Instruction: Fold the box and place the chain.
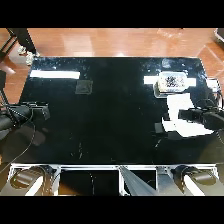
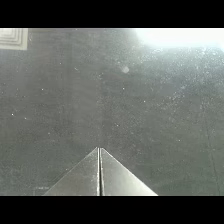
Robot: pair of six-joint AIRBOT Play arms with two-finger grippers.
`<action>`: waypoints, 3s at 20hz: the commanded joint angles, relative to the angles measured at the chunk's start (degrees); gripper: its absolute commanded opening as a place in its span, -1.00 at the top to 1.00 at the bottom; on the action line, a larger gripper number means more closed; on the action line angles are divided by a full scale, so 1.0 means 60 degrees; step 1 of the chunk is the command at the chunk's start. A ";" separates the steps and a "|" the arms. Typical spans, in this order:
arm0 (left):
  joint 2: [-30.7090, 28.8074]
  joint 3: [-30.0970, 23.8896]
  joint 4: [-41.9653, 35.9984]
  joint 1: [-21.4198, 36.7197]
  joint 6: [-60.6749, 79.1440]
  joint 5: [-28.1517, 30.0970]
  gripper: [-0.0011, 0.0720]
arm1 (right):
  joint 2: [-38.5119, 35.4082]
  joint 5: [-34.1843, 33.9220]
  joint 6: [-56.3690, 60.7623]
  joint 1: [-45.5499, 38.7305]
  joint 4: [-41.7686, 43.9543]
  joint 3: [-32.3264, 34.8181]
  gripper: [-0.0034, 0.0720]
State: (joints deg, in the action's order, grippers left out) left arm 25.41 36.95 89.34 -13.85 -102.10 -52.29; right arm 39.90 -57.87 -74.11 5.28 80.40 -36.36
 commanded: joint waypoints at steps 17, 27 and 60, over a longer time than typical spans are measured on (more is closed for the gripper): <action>0.0667 -0.0117 0.0131 -0.0011 -0.0022 0.1220 -0.76 | 0.0357 -0.0076 0.0710 -0.3974 -0.1002 -0.0109 -0.96; 0.0878 -0.0117 0.0029 0.0007 -0.0018 0.1712 -0.76 | 0.2313 0.2561 -0.2769 -1.0072 0.3384 -0.0710 -0.97; 0.1836 -0.0117 0.0033 0.0007 -0.0022 0.1727 -0.77 | 1.1096 -0.5501 -0.8593 -1.0579 0.7530 -0.6932 -0.95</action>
State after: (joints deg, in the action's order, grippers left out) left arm 36.40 36.27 89.49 -13.85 -102.26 -41.95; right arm 105.34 -91.22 -124.60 -58.26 124.49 -77.12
